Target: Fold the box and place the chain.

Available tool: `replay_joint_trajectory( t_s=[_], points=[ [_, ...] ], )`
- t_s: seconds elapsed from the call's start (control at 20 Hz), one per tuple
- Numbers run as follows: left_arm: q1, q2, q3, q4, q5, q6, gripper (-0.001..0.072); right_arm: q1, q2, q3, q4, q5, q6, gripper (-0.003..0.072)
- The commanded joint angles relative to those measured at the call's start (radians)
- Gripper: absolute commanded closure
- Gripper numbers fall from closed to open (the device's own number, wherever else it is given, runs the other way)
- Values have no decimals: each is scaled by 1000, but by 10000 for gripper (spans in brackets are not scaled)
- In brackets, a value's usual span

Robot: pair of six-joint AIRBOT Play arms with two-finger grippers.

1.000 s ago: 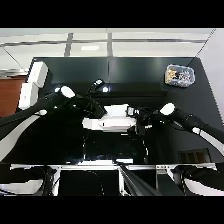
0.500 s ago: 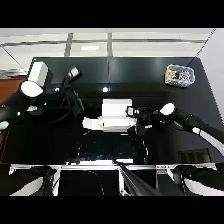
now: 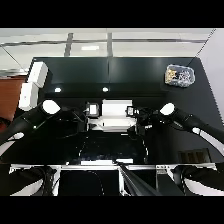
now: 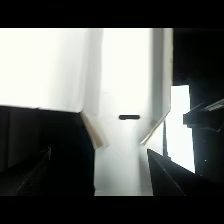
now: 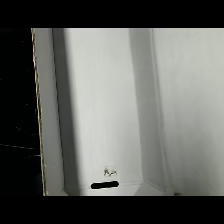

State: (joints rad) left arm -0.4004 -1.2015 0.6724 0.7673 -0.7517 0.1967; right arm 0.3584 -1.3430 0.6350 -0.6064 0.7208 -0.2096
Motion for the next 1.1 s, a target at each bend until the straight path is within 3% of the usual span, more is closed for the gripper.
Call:
replay_joint_trajectory(
  t_s=[0.0, 0.15, 0.2, 0.25, 0.4, 1.05],
  points=[
    [-24, -41, 0, -8, -31, 27, 9, 0, 0, 0, 0, 0, 0, 601],
    [-25, -50, 0, -40, -36, -15, 62, 0, 0, 0, 0, 0, 0, 601],
    [-25, -51, 0, -58, -36, -14, 262, 0, 0, 0, 0, 0, 0, 601],
    [-28, -51, 0, -58, -35, -7, 334, 0, 0, 0, 0, 0, 0, 601],
    [-34, -51, 0, -76, -27, -6, 428, 0, 0, 0, 0, 0, 0, 601],
    [-58, -119, 1, -264, 1, -26, 435, 0, 0, 0, 0, 0, 0, 601]
  ],
)
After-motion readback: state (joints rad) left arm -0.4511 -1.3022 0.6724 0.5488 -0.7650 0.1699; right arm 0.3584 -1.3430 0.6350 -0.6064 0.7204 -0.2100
